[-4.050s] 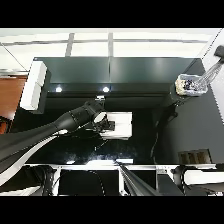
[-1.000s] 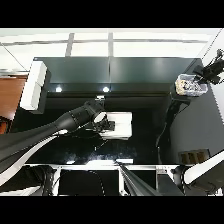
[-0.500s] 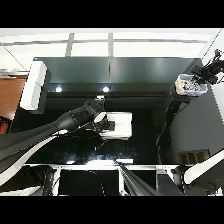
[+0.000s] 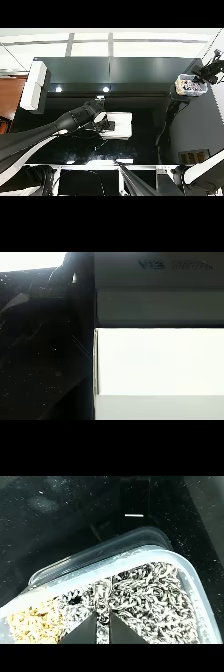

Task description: Fold the box and place the chain.

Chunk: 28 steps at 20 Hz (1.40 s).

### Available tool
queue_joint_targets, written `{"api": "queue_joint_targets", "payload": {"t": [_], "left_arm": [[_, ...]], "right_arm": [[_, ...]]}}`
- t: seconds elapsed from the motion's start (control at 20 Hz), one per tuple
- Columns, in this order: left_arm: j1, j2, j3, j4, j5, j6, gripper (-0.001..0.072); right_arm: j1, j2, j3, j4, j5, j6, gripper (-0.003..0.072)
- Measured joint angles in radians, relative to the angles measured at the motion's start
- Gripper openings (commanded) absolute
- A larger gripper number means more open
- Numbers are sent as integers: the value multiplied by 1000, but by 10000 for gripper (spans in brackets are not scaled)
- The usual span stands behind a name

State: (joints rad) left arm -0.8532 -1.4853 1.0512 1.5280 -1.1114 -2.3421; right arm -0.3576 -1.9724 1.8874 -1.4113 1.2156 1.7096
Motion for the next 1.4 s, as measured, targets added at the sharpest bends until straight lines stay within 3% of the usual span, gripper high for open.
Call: {"api": "queue_joint_targets", "payload": {"t": [0.5,0.75,1.1,1.25,1.4], "left_arm": [[0,0,0,0,1,0,35],[0,0,0,0,3,0,35],[0,0,0,0,6,0,35],[0,0,0,-3,8,0,35],[0,0,0,-12,9,-2,35]], "right_arm": [[0,219,1,-13,-17,-68,15],[2,436,10,66,-146,-103,15],[2,641,174,120,-279,-124,15],[2,705,196,202,-293,-149,16],[4,757,156,368,-221,-220,15]]}}
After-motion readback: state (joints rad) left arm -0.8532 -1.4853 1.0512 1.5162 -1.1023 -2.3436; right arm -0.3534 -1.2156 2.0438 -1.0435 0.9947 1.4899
